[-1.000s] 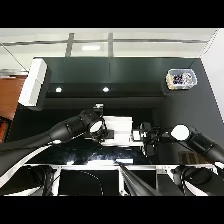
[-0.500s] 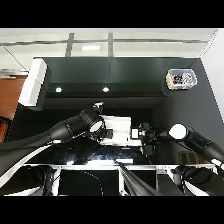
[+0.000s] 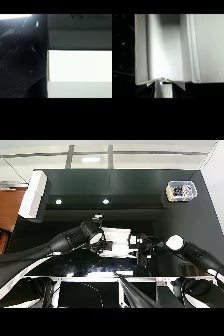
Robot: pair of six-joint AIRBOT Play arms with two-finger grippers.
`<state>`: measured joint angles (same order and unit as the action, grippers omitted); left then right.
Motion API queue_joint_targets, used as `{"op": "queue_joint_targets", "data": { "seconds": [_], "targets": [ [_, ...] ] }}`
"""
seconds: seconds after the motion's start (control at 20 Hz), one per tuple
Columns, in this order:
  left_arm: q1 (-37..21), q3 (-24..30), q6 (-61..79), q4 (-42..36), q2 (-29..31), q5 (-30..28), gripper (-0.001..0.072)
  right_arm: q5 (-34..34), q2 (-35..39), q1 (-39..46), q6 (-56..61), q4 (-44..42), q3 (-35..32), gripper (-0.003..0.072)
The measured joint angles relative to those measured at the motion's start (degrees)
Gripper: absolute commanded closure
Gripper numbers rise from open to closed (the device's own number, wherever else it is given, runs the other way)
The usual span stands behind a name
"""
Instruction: Fold the box and place the chain.
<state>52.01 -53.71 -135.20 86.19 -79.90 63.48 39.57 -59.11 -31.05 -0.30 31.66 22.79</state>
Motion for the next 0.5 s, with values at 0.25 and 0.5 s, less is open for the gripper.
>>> {"op": "queue_joint_targets", "data": {
  "seconds": [0.25, 0.5],
  "targets": [
    [0.0, 0.0, 0.0, 0.0, 0.0, 0.0, 0.0686, -3.3, -1.8, -2.5, 0.8, -3.6, 0.0, 0.0442],
    [0.0, 0.0, 0.0, -0.1, 0.0, 0.0, 0.0686, -3.9, -2.3, -3.1, 1.7, -4.5, 0.0, 0.0552]
  ]
}}
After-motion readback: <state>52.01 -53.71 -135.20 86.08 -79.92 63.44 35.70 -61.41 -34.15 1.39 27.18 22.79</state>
